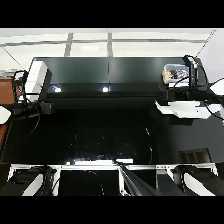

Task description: Fold the box and place the chain.

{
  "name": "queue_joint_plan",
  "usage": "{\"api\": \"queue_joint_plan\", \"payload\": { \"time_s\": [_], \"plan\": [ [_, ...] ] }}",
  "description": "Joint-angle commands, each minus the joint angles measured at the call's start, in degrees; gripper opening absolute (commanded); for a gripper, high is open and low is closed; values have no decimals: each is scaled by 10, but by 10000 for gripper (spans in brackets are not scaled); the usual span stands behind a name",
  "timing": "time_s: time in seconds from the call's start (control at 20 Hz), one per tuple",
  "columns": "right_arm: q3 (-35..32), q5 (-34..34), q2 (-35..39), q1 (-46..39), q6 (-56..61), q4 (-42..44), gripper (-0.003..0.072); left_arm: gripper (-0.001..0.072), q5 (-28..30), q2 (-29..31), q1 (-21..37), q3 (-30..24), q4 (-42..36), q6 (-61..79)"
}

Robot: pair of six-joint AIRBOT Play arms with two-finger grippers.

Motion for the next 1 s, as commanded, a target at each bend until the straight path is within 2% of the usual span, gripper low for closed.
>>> {"api": "queue_joint_plan", "payload": {
  "time_s": [0.0, 0.45, 0.6, 0.85, 0.95],
  "plan": [
    [0, 0, 0, 0, 0, 0, 20, 29, 0, 1, 0, 0, 0, 0],
    [0, 0, 0, 0, 0, 0, 20, 29, 0, 1, 0, 0, 0, 0],
    [0, -7, 0, 0, 0, 3, 19, 29, 51, 0, 0, 0, -7, 0],
    [0, -148, 0, 0, 0, 111, 19, 29, 119, 0, 0, 0, -8, 0],
    [0, -215, 0, 0, 0, 138, 20, 29, 170, 0, 0, 0, -8, 0]
  ]
}}
